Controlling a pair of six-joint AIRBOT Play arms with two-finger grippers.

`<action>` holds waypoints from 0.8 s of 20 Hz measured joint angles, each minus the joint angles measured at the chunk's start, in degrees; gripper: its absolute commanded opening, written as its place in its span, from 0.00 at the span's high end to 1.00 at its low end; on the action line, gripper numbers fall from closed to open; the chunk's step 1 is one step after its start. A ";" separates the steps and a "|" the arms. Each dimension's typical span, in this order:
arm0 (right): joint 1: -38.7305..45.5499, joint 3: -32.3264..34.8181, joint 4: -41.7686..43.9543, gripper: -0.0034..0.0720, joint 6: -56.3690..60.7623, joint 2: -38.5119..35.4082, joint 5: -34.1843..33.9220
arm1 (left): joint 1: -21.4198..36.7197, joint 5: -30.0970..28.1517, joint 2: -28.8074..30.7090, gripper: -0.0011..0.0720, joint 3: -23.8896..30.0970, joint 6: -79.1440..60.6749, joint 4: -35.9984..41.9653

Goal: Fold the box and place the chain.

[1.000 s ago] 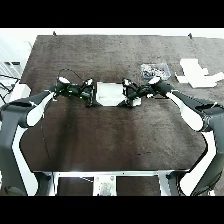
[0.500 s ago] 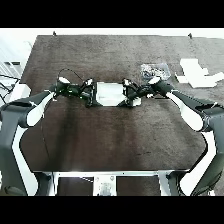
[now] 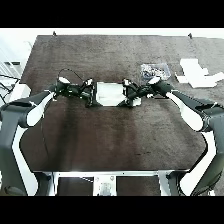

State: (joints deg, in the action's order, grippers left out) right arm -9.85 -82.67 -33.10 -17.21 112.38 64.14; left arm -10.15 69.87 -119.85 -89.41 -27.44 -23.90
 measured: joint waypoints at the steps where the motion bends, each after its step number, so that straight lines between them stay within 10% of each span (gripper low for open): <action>1: -0.02 0.00 0.00 0.15 0.11 0.00 -0.02 | 0.00 0.02 0.00 0.57 0.00 0.00 0.00; 2: -0.04 0.00 -0.09 0.00 0.48 0.00 -0.02 | 0.00 0.04 0.00 0.57 0.00 -0.04 0.00; 16: 7.58 -0.04 -4.00 0.00 8.85 -6.01 4.13 | -0.13 0.17 0.04 0.57 -0.02 -0.02 -0.07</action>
State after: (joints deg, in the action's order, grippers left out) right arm -2.26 -82.72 -37.10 -8.36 106.37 68.27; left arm -10.28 70.04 -119.81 -89.43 -27.46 -23.97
